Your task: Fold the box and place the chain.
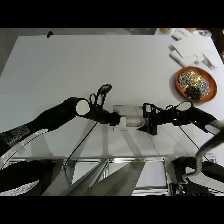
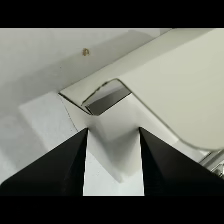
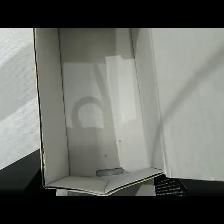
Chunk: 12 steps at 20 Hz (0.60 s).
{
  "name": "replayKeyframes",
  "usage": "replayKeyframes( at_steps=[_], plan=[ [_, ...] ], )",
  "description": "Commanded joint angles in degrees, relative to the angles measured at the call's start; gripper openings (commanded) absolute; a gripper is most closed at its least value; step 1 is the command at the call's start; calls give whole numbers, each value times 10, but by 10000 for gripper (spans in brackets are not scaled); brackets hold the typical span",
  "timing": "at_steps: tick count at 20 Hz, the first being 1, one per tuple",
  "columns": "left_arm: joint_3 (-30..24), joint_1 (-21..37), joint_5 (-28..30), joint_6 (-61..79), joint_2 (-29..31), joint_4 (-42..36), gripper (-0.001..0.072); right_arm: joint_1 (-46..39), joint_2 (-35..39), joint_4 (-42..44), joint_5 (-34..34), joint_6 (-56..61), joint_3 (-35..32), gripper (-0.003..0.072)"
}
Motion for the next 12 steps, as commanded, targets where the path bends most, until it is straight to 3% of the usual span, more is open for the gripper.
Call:
replayKeyframes(
  at_steps=[1, 5, 12],
  plan=[
    [33, -12, -33, -105, -10, 96, 350, 0, 0, 1, 0, 1, 0, 413],
    [83, -24, -107, -190, -33, 172, 350, 0, 0, 1, 0, 1, 0, 413],
    [119, -42, -150, -272, -53, 198, 350, 0, 0, 1, 0, 1, 0, 413]
  ],
)
